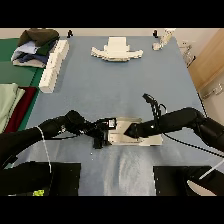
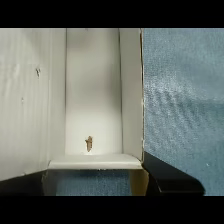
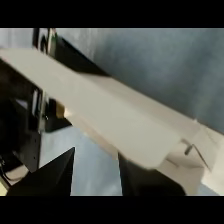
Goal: Fold the box.
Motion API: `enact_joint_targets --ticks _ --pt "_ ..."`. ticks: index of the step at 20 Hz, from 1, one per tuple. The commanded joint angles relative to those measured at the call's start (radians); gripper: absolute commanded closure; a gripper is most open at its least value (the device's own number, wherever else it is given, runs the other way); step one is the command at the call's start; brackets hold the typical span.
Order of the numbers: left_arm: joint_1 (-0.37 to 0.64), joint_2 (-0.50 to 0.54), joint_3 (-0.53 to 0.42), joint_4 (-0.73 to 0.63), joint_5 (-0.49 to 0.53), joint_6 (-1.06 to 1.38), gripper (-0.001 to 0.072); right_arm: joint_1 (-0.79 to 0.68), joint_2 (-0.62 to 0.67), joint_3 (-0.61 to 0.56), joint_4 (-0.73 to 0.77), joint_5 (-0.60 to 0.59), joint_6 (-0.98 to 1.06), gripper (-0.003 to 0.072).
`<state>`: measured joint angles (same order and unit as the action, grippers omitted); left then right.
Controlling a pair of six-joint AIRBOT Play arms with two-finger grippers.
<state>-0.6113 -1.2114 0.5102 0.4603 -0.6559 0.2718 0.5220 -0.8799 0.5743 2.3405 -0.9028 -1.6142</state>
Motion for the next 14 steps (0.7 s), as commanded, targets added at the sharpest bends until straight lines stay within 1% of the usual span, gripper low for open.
enact_joint_targets --ticks 1,4,9,14 --pt "0.000 -0.001 0.001 0.000 0.000 0.000 0.0211 -0.004 -0.080 0.031 0.072 0.246 0.055 0.0282" --pt "0.000 -0.001 0.001 0.000 0.000 0.000 0.0210 -0.034 -0.144 0.038 0.058 0.264 0.055 0.0282" --pt "0.000 -0.001 0.001 0.000 0.000 0.000 0.0210 -0.035 -0.255 0.038 0.045 0.274 0.042 0.0282" --pt "0.000 -0.001 0.001 0.000 0.000 0.000 0.0210 -0.035 -0.274 0.038 0.033 0.271 0.035 0.0281"
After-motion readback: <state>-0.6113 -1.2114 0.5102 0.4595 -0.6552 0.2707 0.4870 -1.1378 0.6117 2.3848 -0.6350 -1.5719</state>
